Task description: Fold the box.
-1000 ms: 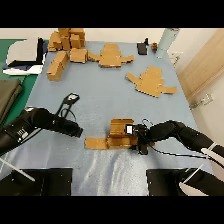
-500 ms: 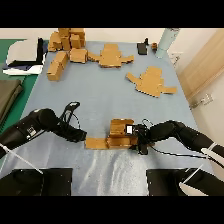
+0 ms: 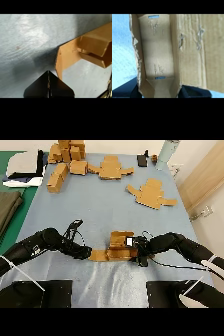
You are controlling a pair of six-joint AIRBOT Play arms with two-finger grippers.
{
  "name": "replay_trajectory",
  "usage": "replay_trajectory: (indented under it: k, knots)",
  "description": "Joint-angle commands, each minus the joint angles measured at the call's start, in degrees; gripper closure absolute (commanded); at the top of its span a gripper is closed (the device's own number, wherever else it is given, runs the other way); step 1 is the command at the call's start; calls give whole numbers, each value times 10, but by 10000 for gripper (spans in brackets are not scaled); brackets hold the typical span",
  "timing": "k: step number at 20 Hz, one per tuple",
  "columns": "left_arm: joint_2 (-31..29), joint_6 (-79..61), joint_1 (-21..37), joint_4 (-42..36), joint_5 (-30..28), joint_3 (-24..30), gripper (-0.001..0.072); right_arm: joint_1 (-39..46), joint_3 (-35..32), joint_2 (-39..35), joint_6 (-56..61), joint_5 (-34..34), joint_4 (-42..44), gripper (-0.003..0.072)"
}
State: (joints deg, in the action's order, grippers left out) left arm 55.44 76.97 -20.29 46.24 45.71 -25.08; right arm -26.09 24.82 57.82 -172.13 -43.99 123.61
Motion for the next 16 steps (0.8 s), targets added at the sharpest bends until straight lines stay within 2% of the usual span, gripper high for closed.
replay_trajectory:
  k: [1,9,13,16]
  knots:
    - [3,-27,-16,-39,-32,6,698,0,0,0,0,0,0,195]
    - [45,-24,-76,-58,-84,4,698,0,0,0,0,0,0,195]
    - [45,-26,-76,-72,-77,-6,697,0,0,0,0,0,0,195]
    - [44,-31,-76,-71,-44,-37,698,0,0,0,0,0,0,195]
